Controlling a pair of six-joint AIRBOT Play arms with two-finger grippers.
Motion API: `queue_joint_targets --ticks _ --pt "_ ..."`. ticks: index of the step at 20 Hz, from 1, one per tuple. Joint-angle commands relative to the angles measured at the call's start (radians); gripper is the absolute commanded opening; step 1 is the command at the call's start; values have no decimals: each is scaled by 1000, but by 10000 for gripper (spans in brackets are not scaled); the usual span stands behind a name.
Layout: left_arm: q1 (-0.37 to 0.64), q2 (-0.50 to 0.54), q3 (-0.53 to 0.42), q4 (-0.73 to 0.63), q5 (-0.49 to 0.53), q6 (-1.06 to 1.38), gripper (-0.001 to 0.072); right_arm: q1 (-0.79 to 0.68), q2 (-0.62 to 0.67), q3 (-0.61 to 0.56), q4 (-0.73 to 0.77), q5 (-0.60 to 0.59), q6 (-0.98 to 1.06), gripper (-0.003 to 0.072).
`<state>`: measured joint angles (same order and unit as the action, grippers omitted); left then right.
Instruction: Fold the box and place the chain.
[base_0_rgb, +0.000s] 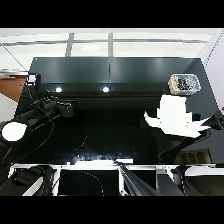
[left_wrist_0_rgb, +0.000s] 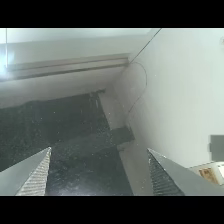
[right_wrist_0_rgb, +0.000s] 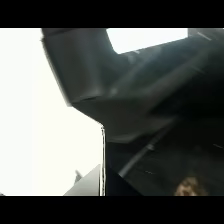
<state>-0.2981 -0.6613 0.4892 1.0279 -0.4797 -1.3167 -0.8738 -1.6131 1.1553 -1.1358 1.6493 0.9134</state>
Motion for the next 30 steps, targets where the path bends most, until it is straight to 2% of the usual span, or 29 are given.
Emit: queue_joint_targets --ticks 1,8,10,13,15,21,24,27,28,30 --pt "0 -1 0 0 0 0 707 20 48 -9 144 16 -37 35" --pt "0 -9 0 9 1 0 704 150 245 -136 338 -63 -61 34" --pt "0 -9 0 8 1 1 698 224 292 -187 410 -64 -61 35" --pt "0 -9 0 8 3 1 698 388 341 -262 436 -78 -40 43" --pt "0 -10 0 8 7 1 698 517 375 -322 437 -175 8 43" --pt "0 -61 0 0 -14 0 698 911 554 -554 520 -652 10 43" --pt "7 -139 2 -64 -124 0 698 1115 637 -689 545 -890 9 43" --pt "90 -241 2 -177 -224 -21 698 1279 676 -764 545 -1033 9 43" --pt "144 -288 2 -259 -296 19 698 1309 675 -765 542 -1042 10 43" --pt "245 -405 2 -473 -527 308 698 1332 676 -765 556 -1052 10 44"
